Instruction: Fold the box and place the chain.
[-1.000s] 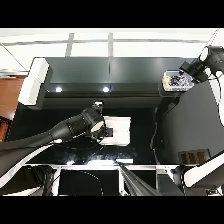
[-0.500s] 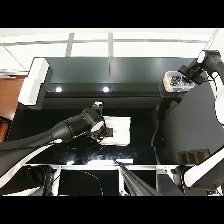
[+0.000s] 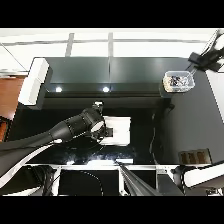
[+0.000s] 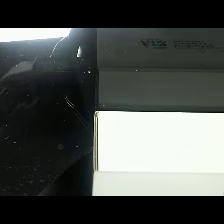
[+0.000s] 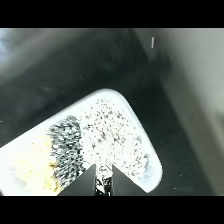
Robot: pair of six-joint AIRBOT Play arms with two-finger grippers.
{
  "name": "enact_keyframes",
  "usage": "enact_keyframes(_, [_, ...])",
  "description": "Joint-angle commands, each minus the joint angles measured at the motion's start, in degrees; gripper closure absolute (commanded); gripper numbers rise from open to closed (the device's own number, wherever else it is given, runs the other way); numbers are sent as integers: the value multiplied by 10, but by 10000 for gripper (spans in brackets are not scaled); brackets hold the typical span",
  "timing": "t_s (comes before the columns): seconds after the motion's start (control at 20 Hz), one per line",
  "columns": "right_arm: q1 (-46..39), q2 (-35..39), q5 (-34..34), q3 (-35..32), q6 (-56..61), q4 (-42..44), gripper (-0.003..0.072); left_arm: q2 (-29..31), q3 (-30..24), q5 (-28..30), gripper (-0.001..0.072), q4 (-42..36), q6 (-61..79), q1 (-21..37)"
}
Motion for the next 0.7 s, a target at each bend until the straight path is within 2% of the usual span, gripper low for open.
enact_keyframes(0.0, [3,109,-6,1,-102,56,671,0,0,0,679,0,0,0])
enact_keyframes(0.15, [19,206,-73,1,-134,66,675,0,0,0,678,0,0,0])
enact_keyframes(0.3, [18,272,-125,1,-149,82,676,0,0,0,678,0,0,0])
enact_keyframes(0.65, [18,371,-115,1,-229,181,676,0,0,0,679,0,0,0])
